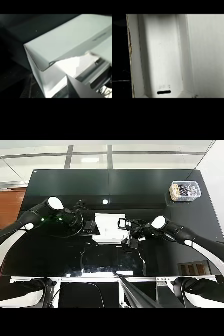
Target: Fold the box and place the chain.
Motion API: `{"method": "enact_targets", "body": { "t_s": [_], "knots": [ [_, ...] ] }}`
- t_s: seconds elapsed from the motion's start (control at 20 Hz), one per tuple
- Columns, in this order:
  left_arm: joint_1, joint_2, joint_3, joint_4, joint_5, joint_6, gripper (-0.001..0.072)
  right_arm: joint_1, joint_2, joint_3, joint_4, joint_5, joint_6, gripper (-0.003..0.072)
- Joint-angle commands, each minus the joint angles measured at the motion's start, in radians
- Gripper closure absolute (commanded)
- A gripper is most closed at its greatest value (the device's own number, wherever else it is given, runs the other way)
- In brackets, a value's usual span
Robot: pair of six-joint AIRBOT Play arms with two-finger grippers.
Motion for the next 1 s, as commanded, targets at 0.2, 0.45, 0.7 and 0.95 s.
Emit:
{"method": "enact_targets", "body": {
  "t_s": [0.2,0.45,0.7,0.95],
  "knots": [
    [-0.091,0.000,0.048,0.114,0.035,-0.201,0.0227,0.001,0.000,0.000,0.000,0.000,0.000,0.0380],
    [-0.094,0.000,0.055,0.157,0.040,-0.290,0.0227,0.001,0.000,0.000,0.000,0.000,0.000,0.0381],
    [-0.137,0.000,0.064,0.211,0.085,-0.362,0.0227,0.001,0.000,0.000,0.000,0.000,0.000,0.0380],
    [-0.180,0.000,0.101,0.258,0.088,-0.400,0.0276,0.001,0.000,0.000,0.000,0.000,0.000,0.0380]
  ]
}}
